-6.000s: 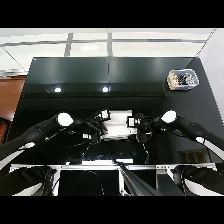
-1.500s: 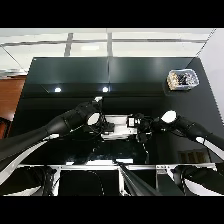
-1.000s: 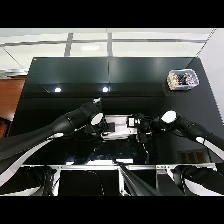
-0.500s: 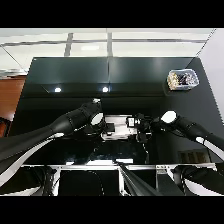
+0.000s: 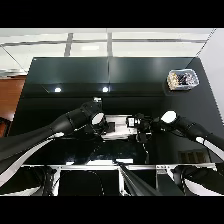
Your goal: Fold the box and place the chain.
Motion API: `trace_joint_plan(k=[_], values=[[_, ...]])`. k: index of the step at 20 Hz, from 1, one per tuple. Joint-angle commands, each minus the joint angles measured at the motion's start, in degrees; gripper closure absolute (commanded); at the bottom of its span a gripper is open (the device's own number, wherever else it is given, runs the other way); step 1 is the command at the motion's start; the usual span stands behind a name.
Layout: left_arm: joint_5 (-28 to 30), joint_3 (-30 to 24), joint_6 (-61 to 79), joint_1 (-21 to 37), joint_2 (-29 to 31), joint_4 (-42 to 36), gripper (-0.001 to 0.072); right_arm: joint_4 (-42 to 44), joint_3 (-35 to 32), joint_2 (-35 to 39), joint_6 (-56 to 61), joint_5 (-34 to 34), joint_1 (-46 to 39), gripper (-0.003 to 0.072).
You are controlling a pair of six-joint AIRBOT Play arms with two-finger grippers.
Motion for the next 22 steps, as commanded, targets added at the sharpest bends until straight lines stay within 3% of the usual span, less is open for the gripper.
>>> trace_joint_plan(k=[1,4,10,11,13,14,22], values=[[0.2,0.1,0.2,0.0,0.0,0.4,0.0685,0.0,0.0,0.0,0.0,0.0,0.0,0.0505],[0.2,0.1,0.2,0.1,0.0,0.3,0.0685,4.5,0.0,0.0,0.0,-2.3,0.2,0.0505],[0.2,0.1,0.2,0.1,0.0,0.3,0.0684,3.7,0.0,0.0,0.2,-0.9,0.2,0.0503],[-0.1,0.1,0.2,0.1,0.0,0.3,0.0685,3.7,0.0,0.0,0.2,-0.8,0.2,0.0431],[-0.3,0.1,0.2,0.1,0.0,0.5,0.0685,4.4,0.0,0.2,0.9,-0.8,0.2,0.0051],[-0.6,0.1,0.3,0.1,0.0,0.9,0.0685,4.7,0.0,0.4,1.3,-0.4,0.2,0.0024],[-5.1,2.4,4.2,2.8,0.0,3.5,0.0685,-4.2,0.0,5.5,2.3,1.6,0.2,0.0025]])
